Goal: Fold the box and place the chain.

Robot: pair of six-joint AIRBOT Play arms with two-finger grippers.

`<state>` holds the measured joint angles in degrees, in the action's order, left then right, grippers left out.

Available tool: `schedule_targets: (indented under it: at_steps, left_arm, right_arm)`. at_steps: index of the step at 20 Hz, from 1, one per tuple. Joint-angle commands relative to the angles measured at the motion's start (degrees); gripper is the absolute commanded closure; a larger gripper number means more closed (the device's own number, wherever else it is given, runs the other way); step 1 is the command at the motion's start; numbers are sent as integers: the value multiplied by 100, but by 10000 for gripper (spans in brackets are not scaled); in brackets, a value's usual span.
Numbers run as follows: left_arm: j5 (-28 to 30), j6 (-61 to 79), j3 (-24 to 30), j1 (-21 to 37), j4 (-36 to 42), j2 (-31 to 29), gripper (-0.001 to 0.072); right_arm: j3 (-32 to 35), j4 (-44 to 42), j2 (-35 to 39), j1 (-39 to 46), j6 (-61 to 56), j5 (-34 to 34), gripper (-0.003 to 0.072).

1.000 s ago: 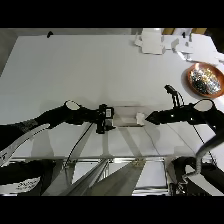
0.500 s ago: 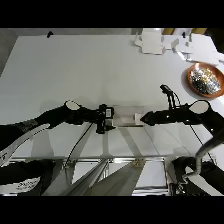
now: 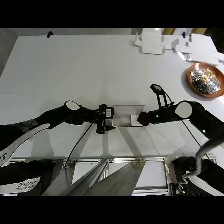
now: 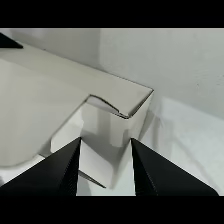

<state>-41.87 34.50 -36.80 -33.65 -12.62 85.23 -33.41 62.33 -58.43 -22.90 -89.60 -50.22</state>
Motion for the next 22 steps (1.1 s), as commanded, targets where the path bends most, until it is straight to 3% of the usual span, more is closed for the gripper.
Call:
schedule_targets:
  at_steps: [1, 9, 11, 14, 18, 20, 22]
  left_arm:
    - [0, 0, 0, 0, -2, -4, 577]
    - [-2, 0, 0, 0, 0, -4, 577]
    - [0, 0, 0, 0, 0, -4, 577]
    - [-2, 0, 0, 0, -2, -4, 577]
    - [0, 0, 0, 0, 0, -4, 577]
    - [0, 0, 0, 0, 0, -4, 577]
    - [-2, 0, 0, 0, 0, -4, 577]
  right_arm:
    - [-529, 1180, -302, -507, -1397, -262, 385]
    - [-769, 2085, -1086, -1217, -2686, -765, 409]
    - [-811, 2155, -1110, -1239, -2835, -745, 474]
    - [-953, 2374, -1113, -1239, -3012, -710, 478]
    - [-962, 2444, -1215, -1239, -3152, -584, 476]
    - [-962, 2437, -1305, -1307, -3169, -431, 407]
    - [-962, 2422, -1392, -1429, -3171, -227, 394]
